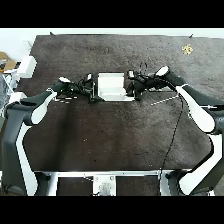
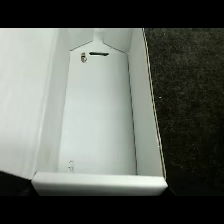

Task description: Fold the box and place the chain.

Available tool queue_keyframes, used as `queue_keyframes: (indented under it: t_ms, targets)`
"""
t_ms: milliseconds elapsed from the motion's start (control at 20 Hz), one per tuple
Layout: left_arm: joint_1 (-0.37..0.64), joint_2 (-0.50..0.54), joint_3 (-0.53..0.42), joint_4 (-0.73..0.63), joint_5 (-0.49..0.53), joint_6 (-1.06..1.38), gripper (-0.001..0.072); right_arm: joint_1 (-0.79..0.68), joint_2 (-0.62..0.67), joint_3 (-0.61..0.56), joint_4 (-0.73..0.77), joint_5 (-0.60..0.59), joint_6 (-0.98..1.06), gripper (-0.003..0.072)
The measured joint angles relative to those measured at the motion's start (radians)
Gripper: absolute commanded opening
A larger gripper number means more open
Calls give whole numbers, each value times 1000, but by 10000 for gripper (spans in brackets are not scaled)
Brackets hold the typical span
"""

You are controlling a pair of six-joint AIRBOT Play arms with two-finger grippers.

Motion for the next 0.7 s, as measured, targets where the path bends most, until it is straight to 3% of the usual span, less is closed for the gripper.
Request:
queue_keyframes:
  t_ms: [550, 650, 700]
  targets:
    - [2, 0, 0, 1, 0, 0, 358, 76, -25, 0, 82, -57, -12, 185]
    - [1, 0, 0, 1, -1, 0, 358, 80, -28, 0, 91, -63, -18, 271]
    - [1, 0, 0, 1, -1, 0, 358, 82, -28, 0, 92, -65, -19, 271]
